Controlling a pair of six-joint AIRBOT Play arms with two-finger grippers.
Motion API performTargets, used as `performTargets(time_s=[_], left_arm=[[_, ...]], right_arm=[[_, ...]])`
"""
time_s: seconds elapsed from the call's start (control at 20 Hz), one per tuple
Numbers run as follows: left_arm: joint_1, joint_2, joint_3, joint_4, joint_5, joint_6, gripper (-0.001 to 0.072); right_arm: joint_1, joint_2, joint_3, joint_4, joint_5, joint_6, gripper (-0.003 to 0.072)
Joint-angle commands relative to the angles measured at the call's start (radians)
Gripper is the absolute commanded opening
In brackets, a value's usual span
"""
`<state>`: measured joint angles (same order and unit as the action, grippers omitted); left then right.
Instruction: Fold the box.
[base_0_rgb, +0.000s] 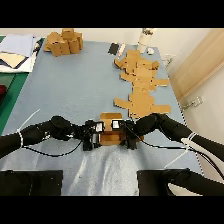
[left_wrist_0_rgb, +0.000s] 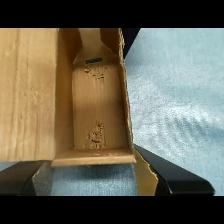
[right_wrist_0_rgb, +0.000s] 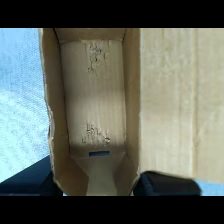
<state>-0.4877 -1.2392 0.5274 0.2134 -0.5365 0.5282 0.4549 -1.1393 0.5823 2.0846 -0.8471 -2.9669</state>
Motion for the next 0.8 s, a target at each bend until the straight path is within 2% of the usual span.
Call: performTargets(time_s=[0.0, 0.1, 0.15, 0.75], left_arm=[[-0.006, -0.002, 0.002, 0.000, 0.060, -0.051, 0.0720], [-0.010, -0.002, 0.002, 0.016, 0.055, -0.051, 0.0702], [-0.018, -0.002, 0.002, 0.032, 0.054, -0.052, 0.0607], [-0.030, -0.003, 0.002, 0.056, 0.063, -0.073, 0.0611]], right_arm=[[0.000, 0.000, 0.000, -0.002, 0.000, 0.000, 0.0500], [0.000, 0.000, 0.000, -0.002, 0.000, 0.000, 0.0500], [0.000, 0.000, 0.000, -0.002, 0.000, 0.000, 0.0500], [0.000, 0.000, 0.000, -0.002, 0.000, 0.000, 0.0500]])
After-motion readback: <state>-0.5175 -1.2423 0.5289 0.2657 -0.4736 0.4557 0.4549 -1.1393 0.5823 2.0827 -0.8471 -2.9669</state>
